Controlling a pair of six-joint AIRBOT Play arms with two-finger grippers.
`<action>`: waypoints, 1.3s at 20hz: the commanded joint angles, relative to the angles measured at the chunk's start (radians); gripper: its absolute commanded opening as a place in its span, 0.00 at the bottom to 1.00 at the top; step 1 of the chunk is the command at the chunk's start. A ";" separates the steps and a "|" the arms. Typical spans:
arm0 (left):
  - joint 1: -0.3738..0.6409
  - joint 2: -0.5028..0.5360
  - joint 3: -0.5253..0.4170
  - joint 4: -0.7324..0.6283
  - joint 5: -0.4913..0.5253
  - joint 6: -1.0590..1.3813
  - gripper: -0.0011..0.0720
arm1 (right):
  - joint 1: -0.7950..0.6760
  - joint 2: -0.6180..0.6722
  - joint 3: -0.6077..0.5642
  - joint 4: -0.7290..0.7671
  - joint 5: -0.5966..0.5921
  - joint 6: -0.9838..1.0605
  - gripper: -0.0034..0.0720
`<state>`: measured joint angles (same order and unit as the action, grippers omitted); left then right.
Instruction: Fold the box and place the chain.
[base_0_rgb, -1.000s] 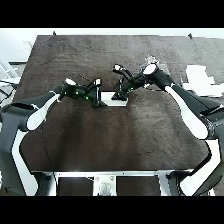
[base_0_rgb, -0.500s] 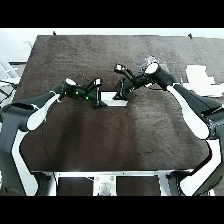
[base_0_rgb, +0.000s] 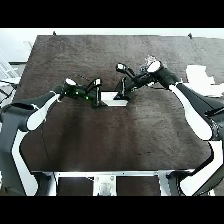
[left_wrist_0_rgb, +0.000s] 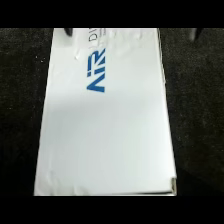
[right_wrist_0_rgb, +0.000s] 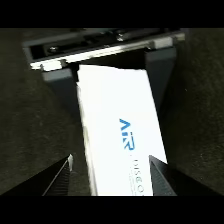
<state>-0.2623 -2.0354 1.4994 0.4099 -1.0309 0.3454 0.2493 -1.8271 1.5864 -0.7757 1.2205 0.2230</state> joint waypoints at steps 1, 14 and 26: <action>0.001 0.000 0.000 0.000 0.001 0.000 0.44 | -0.004 0.016 0.001 0.010 0.018 -0.001 0.78; 0.001 0.000 0.000 0.000 0.001 0.000 0.44 | -0.060 -0.025 -0.108 0.166 0.018 -0.044 0.06; 0.001 0.000 0.000 0.000 0.001 0.000 0.44 | -0.049 -0.048 -0.143 0.134 -0.018 -0.008 0.06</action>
